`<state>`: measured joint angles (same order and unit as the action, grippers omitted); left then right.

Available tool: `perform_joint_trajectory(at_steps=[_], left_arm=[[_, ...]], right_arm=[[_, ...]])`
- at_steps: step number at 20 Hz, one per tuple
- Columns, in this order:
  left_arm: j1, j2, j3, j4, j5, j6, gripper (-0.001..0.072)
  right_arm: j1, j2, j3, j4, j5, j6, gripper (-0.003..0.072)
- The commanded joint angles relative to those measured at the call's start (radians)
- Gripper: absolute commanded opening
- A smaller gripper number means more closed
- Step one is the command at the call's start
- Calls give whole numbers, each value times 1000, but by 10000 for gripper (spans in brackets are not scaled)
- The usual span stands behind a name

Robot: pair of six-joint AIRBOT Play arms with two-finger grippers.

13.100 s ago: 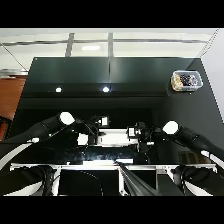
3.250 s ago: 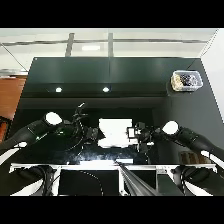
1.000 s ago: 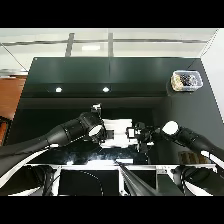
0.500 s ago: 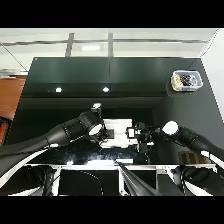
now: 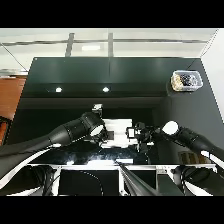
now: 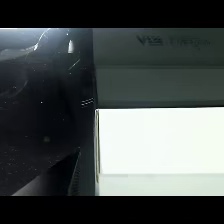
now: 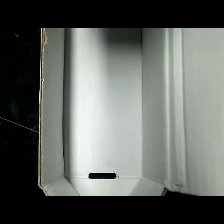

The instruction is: Fold the box and place the chain.

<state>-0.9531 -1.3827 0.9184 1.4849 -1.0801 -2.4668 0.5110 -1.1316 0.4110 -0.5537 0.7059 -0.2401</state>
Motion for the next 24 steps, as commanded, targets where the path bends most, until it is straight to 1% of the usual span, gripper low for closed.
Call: perform_joint_trajectory(at_steps=[1,2,3,4,6,7,9,15,16,17,18,19,20,24], left_arm=[[-3,-5,1,-1,5,2,269],[-3,-5,1,-2,5,3,268],[-3,-5,1,-2,5,3,237],[-3,-5,1,-6,7,7,196],[-3,-5,1,-10,20,31,75],[-3,-5,1,-15,32,51,29],[-3,-4,1,-40,47,84,28],[-3,-4,2,-39,39,84,28],[-3,-4,2,-39,32,83,28],[-3,-4,2,-35,22,83,28],[-3,-4,2,-34,15,83,28],[-3,-4,2,-34,5,83,28],[-3,-4,2,-29,-5,83,28],[47,-3,2,-32,3,83,29]], right_arm=[[0,0,0,0,0,0,227],[0,0,0,0,0,0,227],[0,0,0,0,0,0,227],[0,0,0,0,0,0,227],[0,0,0,0,0,0,227],[0,0,0,0,0,0,227],[0,0,0,0,0,0,227],[0,0,0,0,1,0,228],[0,0,0,3,2,4,244],[0,0,0,4,4,21,395],[0,2,1,2,6,29,513],[0,13,2,2,5,35,605],[0,32,2,-10,5,47,605],[0,155,2,-207,37,209,604]])
